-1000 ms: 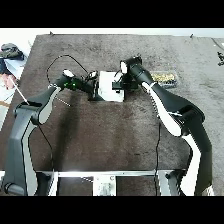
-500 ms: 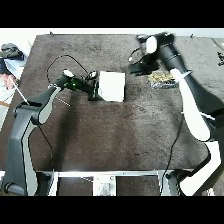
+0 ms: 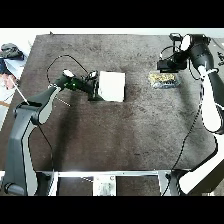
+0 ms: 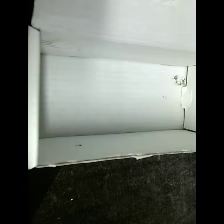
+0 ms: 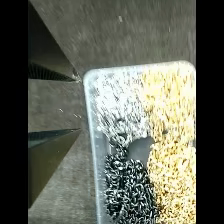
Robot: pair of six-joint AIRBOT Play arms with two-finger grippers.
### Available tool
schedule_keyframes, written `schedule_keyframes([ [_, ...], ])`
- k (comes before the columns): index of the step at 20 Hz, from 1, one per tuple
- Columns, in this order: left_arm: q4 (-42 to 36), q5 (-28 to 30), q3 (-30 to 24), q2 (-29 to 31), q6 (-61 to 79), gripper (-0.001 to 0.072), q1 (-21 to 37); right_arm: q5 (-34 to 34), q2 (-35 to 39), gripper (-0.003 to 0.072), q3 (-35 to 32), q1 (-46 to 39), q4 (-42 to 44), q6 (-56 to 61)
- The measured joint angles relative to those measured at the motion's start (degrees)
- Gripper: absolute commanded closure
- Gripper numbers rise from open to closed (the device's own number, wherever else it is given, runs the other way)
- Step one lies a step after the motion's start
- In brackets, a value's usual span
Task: Fold the box and place the chain.
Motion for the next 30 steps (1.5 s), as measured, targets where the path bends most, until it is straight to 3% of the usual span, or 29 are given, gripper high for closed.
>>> schedule_keyframes([
  [14,0.00,-0.02,0.00,0.00,0.00,0.0253,0.00,-3.98,-9.81,0.0455,-0.20,-1.81,5.27,-4.52],
  [16,0.00,-0.02,0.00,0.00,0.00,0.0253,0.00,-3.87,-10.19,0.0494,-0.20,-1.88,5.46,-4.70],
  [17,0.00,-0.02,0.00,0.00,-0.02,0.0253,0.00,-3.78,-10.40,0.0641,-0.17,-1.92,5.46,-4.72],
  [18,0.00,-0.02,0.00,0.00,-0.02,0.0253,0.00,-3.72,-10.62,0.0674,-0.20,-2.03,5.42,-4.79],
  [25,0.02,-0.02,0.00,0.00,-0.02,0.0253,0.00,-2.99,-8.15,0.0674,-0.22,-2.03,5.44,-5.20],
  [30,0.00,-0.02,0.00,0.00,0.00,0.0253,0.00,-1.90,-1.14,0.0674,-0.22,-2.03,5.40,-5.60],
])
